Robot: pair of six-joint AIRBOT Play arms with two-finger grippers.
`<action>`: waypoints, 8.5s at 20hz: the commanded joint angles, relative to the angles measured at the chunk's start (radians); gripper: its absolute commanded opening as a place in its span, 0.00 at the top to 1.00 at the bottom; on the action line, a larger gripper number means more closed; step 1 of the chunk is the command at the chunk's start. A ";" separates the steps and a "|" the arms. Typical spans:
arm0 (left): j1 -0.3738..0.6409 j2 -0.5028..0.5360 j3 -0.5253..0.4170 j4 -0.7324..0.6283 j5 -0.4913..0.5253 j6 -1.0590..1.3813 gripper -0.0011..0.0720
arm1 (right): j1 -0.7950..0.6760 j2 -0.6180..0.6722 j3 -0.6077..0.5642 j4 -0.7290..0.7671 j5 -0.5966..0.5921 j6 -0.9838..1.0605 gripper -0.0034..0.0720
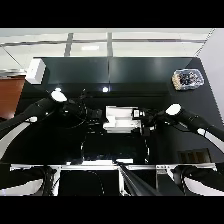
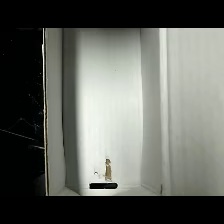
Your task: Fold the box and place the chain.
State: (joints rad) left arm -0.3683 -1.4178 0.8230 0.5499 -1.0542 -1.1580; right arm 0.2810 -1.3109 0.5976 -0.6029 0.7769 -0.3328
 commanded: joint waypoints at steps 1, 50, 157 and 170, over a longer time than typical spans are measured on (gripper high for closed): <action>-0.032 0.005 0.062 0.212 0.001 -0.163 0.40 | 0.000 -0.001 0.000 0.000 0.000 0.000 0.79; -0.462 -0.163 0.380 0.955 -0.051 -1.149 0.48 | 0.000 -0.001 0.000 0.000 0.000 0.000 0.79; -0.464 -0.176 0.396 0.948 -0.058 -1.135 0.95 | 0.014 0.061 -0.001 0.052 0.074 0.262 0.69; -0.463 -0.176 0.396 0.932 -0.054 -1.078 0.95 | -0.408 0.327 0.101 -0.304 0.346 1.280 0.94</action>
State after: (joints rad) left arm -0.8310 -1.5944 1.2186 1.4780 -1.1099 -2.2864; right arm 0.0574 -1.0660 0.6785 -0.7563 1.0592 0.6262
